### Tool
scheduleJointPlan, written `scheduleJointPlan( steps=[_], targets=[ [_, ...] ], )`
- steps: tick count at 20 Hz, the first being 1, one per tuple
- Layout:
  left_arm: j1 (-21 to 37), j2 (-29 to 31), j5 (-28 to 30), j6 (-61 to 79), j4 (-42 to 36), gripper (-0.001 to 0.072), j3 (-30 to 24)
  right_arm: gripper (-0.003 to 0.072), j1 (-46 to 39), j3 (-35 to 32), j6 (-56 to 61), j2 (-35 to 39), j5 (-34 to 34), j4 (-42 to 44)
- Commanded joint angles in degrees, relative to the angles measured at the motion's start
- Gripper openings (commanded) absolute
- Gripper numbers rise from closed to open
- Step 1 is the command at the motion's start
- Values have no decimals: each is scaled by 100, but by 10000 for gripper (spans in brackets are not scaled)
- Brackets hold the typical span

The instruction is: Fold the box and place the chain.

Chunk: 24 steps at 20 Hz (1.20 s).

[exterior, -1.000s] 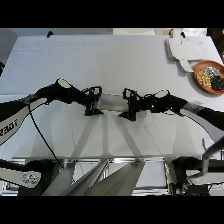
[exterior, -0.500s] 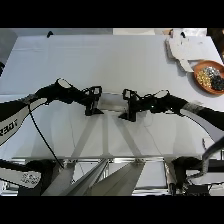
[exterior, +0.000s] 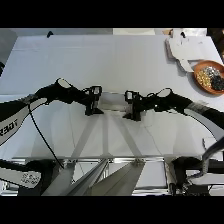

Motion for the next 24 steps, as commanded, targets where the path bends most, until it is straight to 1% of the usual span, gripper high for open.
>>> scheduleJointPlan(
  steps=[1,3,6,8,10,11,12,13,14,16,17,18,21,24],
  targets=[
    [-2,0,-61,20,24,315,2,691,-289,0,188,66,-17,-122],
    [-2,0,-61,20,22,315,2,690,-385,0,190,118,-2,-498],
    [-2,0,-61,20,22,315,2,681,-424,0,538,229,-13,-848],
    [-2,0,-61,22,22,315,2,642,-424,0,643,426,-15,-962],
    [-2,0,-61,20,22,315,2,634,-424,0,647,697,-35,-1128],
    [-2,0,-61,20,22,315,2,536,-424,0,758,855,-42,-1290],
    [-2,0,-61,20,24,315,2,370,-424,0,929,1021,-35,-1545],
    [-2,0,-61,22,24,315,2,173,-424,0,1174,1204,-37,-1880],
    [-2,0,-61,20,22,315,2,35,-424,0,1504,1399,-28,-2229],
    [-2,0,-61,20,22,315,2,25,-424,0,2352,1779,20,-2649],
    [-2,0,-61,20,24,315,2,23,-424,0,2708,1967,74,-2697],
    [-2,0,-61,22,22,315,2,9,-424,0,3034,2157,146,-2695],
    [-2,0,-61,22,24,315,2,7,-424,0,4041,2601,450,-2686],
    [-2,0,-61,22,24,315,2,6,-422,0,4715,2726,944,-2575]
  ],
)
